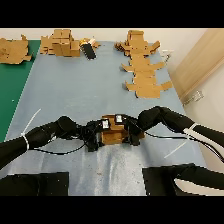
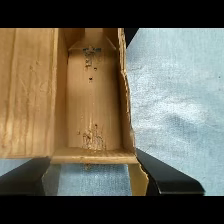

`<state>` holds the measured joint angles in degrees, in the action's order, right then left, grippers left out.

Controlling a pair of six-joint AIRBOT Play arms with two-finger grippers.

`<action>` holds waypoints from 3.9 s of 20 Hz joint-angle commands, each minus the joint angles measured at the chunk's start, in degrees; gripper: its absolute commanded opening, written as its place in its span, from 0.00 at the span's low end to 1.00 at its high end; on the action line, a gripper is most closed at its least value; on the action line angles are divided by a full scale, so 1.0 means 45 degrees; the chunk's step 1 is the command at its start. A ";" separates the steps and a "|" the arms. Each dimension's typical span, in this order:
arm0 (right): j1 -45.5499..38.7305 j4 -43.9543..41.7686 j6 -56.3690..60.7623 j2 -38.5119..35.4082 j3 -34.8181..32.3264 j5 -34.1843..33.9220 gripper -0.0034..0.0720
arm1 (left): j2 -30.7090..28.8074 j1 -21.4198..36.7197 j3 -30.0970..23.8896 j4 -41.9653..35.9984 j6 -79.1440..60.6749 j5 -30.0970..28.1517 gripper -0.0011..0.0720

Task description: Fold the box.

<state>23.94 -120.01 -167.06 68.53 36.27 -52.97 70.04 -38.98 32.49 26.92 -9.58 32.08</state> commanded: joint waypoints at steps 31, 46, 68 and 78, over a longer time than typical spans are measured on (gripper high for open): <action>0.0000 0.1171 0.2035 -0.4031 0.0214 -0.2919 0.79 | 0.0000 0.0010 0.0015 0.0015 0.0000 -0.0029 0.60; 0.0000 -0.0228 0.2050 -0.4027 0.0214 -0.3011 0.79 | -0.0894 0.1447 -0.0044 0.1554 0.0146 0.2191 0.60; 0.0000 -0.0248 0.2171 -0.4027 0.0214 -0.3011 0.79 | -0.0884 0.2535 -0.0039 0.1355 -0.1112 0.2074 0.60; 0.0000 -0.0243 0.2171 -0.4027 0.0199 -0.3007 0.79 | -0.0884 0.1991 -0.0903 0.1107 -0.1049 0.0758 0.60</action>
<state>23.90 -121.10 -157.29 50.46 37.19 -66.52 66.08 -29.78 29.82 32.73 -14.17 38.35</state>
